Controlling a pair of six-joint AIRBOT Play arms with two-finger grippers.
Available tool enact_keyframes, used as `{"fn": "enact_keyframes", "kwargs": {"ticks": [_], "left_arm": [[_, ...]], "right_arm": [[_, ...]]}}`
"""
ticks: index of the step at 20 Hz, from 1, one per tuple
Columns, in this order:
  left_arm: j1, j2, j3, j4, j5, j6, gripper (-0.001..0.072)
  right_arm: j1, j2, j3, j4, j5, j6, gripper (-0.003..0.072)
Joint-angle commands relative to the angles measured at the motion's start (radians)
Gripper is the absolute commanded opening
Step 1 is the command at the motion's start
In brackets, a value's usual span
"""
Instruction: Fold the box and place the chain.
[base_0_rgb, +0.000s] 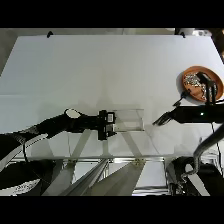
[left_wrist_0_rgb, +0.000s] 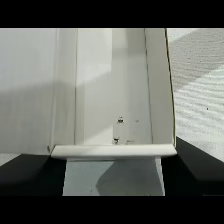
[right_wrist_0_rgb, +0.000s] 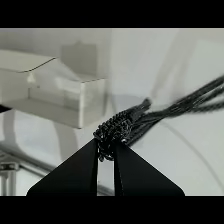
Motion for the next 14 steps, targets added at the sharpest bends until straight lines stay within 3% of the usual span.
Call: {"fn": "enact_keyframes", "kwargs": {"ticks": [1,9,14], "left_arm": [[0.001,0.001,0.0,0.0,0.0,0.0,0.0136],[0.001,0.001,0.0,0.0,0.0,0.0,0.0136],[0.001,0.001,0.0,0.0,0.0,0.0,0.0136]], "right_arm": [[0.192,0.024,-0.027,0.022,-0.098,0.085,0.0011],[0.5,0.024,-0.027,0.022,-0.349,0.173,0.0012],[0.588,0.024,-0.027,0.022,-0.396,0.18,0.0012]]}}
